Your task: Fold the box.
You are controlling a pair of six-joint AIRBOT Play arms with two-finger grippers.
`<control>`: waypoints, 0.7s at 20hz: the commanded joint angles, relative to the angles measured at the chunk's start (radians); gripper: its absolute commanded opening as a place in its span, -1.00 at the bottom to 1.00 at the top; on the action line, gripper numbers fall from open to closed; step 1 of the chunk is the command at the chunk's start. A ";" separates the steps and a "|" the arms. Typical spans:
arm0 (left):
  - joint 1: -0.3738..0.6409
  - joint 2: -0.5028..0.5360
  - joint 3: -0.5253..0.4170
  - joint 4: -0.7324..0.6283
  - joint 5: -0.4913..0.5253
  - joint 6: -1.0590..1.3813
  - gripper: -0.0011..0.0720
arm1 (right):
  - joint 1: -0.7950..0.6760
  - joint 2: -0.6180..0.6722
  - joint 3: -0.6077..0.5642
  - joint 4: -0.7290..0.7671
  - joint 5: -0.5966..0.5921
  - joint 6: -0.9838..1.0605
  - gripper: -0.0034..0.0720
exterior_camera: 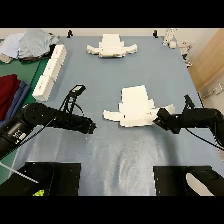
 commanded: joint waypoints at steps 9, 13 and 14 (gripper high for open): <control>0.000 0.000 -0.001 0.000 0.000 0.000 -0.93 | -0.227 -0.038 0.319 -0.311 -0.311 -0.012 0.17; 0.000 0.000 -0.001 0.000 0.000 0.000 -0.94 | -0.501 -0.248 0.444 -0.143 -0.450 -0.307 0.18; 0.000 0.000 -0.001 0.000 0.000 0.000 -0.93 | -0.548 -0.308 0.455 -0.072 -0.467 -0.391 0.17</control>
